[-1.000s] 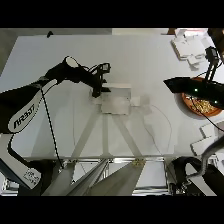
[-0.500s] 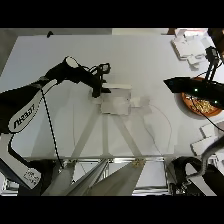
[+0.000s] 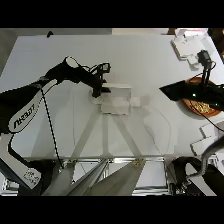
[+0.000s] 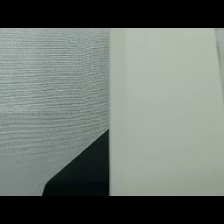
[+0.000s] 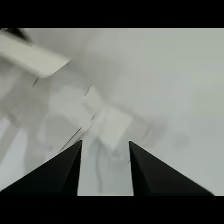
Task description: Fold the box and place the chain.
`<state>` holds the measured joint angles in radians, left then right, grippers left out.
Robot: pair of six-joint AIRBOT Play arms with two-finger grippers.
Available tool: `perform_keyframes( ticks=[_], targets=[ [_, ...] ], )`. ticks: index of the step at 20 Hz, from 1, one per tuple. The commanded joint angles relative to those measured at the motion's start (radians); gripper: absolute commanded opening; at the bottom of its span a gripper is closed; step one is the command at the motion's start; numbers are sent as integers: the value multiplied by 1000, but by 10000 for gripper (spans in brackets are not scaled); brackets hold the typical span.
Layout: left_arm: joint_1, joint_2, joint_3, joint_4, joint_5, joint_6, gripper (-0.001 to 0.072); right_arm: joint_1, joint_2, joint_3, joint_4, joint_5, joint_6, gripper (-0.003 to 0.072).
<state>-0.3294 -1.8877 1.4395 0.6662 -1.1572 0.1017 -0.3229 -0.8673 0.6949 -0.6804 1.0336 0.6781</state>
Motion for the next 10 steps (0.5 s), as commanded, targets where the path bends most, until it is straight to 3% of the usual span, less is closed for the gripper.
perform_keyframes(
  ticks=[1, 4, 10],
  targets=[
    [0, -1, 0, 1, 1, -1, 7, 0, 1, 1, 6, 273, -234, 447],
    [0, -1, 0, 1, 1, -1, 7, 7, 0, 1, 1, 320, -382, 648],
    [0, -1, 0, 1, 1, -1, 7, 154, 0, 1, -6, 203, -534, 698]
  ],
)
